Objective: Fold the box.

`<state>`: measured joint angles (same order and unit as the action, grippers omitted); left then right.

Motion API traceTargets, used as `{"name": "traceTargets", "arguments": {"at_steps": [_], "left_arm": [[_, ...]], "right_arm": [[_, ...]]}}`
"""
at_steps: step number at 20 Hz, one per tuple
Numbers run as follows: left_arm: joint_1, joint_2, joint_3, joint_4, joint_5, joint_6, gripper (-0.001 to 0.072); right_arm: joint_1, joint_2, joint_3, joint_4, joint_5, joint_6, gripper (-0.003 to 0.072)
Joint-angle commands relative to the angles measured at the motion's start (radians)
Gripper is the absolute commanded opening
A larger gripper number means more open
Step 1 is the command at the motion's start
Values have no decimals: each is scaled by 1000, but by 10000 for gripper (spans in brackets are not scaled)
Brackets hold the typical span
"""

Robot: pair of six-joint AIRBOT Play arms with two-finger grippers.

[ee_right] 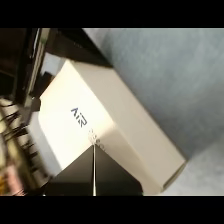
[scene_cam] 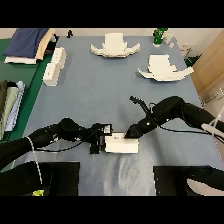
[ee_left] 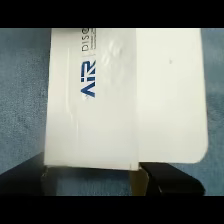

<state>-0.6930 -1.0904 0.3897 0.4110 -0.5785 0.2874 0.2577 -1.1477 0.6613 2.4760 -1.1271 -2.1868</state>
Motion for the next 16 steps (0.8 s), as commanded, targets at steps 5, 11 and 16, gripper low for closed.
{"name": "traceTargets", "arguments": {"at_steps": [5, 11, 16], "left_arm": [[1, 0, 0, 0, 0, 0, 447], [1, 0, 0, 0, 0, 0, 447], [1, 0, 0, 0, 0, 0, 447]], "right_arm": [[326, 255, -86, -232, 515, -84, 3], [482, 241, -85, -481, 530, -85, 208], [514, 249, -86, -487, 439, -233, 416]]}}
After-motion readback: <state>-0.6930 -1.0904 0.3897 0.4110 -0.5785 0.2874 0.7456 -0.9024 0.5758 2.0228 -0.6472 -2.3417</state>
